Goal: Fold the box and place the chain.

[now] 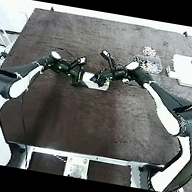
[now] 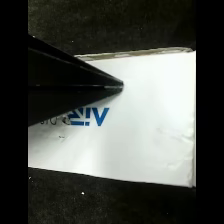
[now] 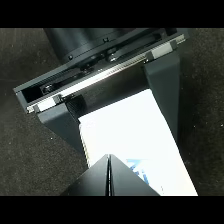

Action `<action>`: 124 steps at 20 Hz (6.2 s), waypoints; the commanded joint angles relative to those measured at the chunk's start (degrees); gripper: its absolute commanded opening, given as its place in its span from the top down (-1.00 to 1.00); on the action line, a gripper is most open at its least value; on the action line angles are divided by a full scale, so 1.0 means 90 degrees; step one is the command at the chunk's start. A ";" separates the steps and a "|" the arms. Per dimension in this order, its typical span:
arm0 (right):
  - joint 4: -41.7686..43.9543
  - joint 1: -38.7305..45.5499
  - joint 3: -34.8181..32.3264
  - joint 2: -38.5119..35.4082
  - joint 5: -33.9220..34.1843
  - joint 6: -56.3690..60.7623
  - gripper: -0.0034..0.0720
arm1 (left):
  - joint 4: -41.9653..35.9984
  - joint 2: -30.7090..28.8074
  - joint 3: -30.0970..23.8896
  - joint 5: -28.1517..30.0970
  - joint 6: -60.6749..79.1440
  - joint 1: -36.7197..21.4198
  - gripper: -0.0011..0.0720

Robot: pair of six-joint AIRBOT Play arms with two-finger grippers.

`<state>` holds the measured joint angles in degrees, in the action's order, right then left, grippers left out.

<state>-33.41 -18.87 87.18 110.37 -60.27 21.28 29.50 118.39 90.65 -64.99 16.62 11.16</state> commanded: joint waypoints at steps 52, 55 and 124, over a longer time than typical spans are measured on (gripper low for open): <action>0.0306 0.1761 -0.6246 -0.7057 0.3364 0.0403 0.88 | -0.0204 -0.2555 -0.0571 0.1537 -0.2535 -0.1596 0.93; 0.0306 0.1761 -0.6246 -0.7055 0.3366 0.0403 0.88 | -0.0432 -0.3351 -0.1489 0.2980 -0.2659 -0.2183 0.93; 0.0636 0.1761 -0.6147 -0.8119 0.4291 0.0782 0.88 | -0.2497 -0.5224 -0.2662 0.2824 -0.2086 -0.4299 0.93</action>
<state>-27.55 -3.05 31.90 40.58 -24.84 28.29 14.98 79.31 71.94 -39.40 -7.79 -27.55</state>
